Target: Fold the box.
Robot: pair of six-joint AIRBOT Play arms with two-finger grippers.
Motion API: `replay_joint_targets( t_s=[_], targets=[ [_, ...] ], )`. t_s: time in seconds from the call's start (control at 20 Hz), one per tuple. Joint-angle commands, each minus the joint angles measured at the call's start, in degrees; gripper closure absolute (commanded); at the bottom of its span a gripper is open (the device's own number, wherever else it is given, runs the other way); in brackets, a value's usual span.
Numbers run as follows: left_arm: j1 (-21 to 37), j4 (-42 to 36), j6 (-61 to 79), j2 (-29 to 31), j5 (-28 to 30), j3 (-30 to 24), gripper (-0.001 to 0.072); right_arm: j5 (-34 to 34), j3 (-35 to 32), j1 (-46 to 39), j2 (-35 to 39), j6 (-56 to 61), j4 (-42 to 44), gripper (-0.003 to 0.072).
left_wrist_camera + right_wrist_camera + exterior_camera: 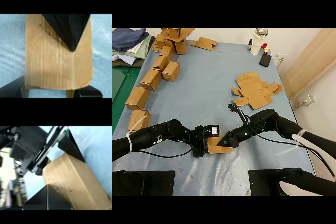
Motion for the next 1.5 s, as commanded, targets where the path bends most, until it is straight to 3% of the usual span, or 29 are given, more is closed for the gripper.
replay_joint_targets(
  t_s=[0.0, 0.15, 0.45, 0.6, 0.8, 0.9, 1.2, 1.45],
  targets=[
    [0.0, 0.0, 0.0, 0.0, 0.0, 0.0, 0.0243, 7.0, -0.2, 2.5, 7.6, -0.1, -5.8, 0.0682],
    [0.0, 0.0, 0.0, 0.0, 0.0, 0.0, 0.0243, 10.1, -0.2, 5.4, 11.3, -0.1, -12.7, 0.0681],
    [0.0, 0.0, 0.0, 0.0, 0.0, 0.0, 0.0243, 24.5, -0.2, 19.2, 17.0, 7.5, -33.7, 0.0681],
    [0.0, 0.0, 0.0, 0.0, 0.0, 0.0, 0.0242, 27.1, -0.2, 22.3, 17.2, 8.3, -38.4, 0.0679],
    [0.0, 0.0, 0.0, 0.0, 0.0, 0.0, 0.0243, 26.3, -0.2, 23.3, 17.9, 8.3, -38.0, 0.0335],
    [0.0, 0.0, 0.0, 0.0, 0.0, 0.0, 0.0243, 24.4, -0.2, 23.3, 18.5, 7.6, -38.1, 0.0225],
    [0.0, 0.0, 0.0, 0.0, 0.0, 0.0, 0.0243, 24.3, -0.2, 24.9, 19.0, 5.7, -48.6, 0.0215],
    [0.0, 0.0, 0.0, 0.0, 0.0, 0.0, 0.0243, 26.4, -0.2, 29.4, 19.1, 7.0, -52.2, 0.0216]
  ],
)
